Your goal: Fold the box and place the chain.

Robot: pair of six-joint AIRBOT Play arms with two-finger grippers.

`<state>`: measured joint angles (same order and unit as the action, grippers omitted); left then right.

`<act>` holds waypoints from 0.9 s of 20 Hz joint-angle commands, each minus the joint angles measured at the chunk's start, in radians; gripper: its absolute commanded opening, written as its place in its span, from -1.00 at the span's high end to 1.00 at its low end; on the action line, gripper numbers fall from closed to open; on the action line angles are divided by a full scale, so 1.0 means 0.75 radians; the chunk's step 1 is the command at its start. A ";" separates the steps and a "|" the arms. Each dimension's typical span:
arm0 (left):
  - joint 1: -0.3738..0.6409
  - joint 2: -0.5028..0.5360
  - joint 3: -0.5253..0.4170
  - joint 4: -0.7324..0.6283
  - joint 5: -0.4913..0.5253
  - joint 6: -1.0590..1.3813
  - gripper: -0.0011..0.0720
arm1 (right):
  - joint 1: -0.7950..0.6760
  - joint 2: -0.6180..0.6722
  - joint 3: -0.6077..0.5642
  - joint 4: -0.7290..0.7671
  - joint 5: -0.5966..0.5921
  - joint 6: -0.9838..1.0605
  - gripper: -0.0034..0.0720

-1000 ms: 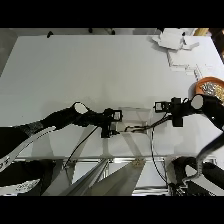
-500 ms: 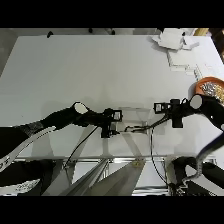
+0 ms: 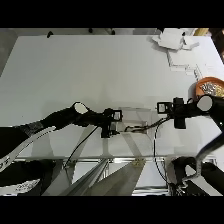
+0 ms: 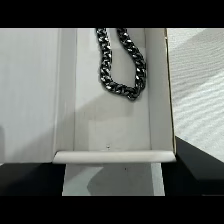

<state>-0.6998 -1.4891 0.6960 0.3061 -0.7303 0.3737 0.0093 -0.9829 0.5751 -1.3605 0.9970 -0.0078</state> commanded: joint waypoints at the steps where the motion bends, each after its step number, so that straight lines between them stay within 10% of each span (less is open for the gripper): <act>1: 0.000 0.001 -0.001 0.001 0.001 0.000 0.04 | 0.000 -0.018 0.002 0.005 -0.020 0.005 0.60; 18: 0.000 0.001 -0.001 0.001 0.001 0.000 0.04 | 0.000 -0.236 0.000 0.054 -0.081 -0.106 0.48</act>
<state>-0.6998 -1.4891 0.6960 0.3061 -0.7303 0.3733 0.0093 -1.1492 0.5755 -1.3216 0.9466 -0.0784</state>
